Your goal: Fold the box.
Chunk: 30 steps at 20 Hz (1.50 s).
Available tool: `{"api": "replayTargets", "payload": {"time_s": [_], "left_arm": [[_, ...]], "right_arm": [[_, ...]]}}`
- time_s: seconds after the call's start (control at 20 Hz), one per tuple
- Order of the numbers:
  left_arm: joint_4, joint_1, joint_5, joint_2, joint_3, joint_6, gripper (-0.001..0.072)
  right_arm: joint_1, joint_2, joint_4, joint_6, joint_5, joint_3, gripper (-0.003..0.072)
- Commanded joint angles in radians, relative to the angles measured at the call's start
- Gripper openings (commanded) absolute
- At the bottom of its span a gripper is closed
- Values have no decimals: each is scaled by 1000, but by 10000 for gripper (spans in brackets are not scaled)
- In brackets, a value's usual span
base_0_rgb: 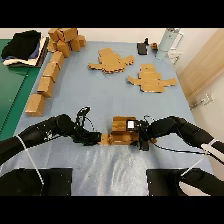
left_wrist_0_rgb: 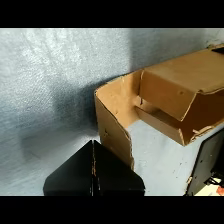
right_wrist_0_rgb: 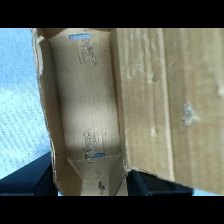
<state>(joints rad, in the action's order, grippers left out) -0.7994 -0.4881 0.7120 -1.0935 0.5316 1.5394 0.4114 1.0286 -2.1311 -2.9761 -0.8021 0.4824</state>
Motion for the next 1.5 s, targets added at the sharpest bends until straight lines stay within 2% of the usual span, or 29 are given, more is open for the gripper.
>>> {"api": "replayTargets", "payload": {"time_s": [0.0,0.2,0.5,0.85,0.9,0.95,1.45], "left_arm": [[23,-15,-7,-3,0,-5,16],[23,-55,-5,-1,18,-6,16],[14,-73,-9,-2,101,-14,16],[25,-103,-78,-4,105,-51,25],[26,-104,-81,-4,105,-51,219],[26,-105,-86,-4,105,-51,308],[60,-104,-93,-4,105,-57,309]], "right_arm": [[1,0,0,0,0,0,509],[1,0,0,0,0,0,509],[1,0,0,0,0,0,509],[1,0,0,0,0,0,509],[1,0,0,0,0,0,509],[1,0,0,0,0,0,509],[1,0,0,0,0,0,509]]}}
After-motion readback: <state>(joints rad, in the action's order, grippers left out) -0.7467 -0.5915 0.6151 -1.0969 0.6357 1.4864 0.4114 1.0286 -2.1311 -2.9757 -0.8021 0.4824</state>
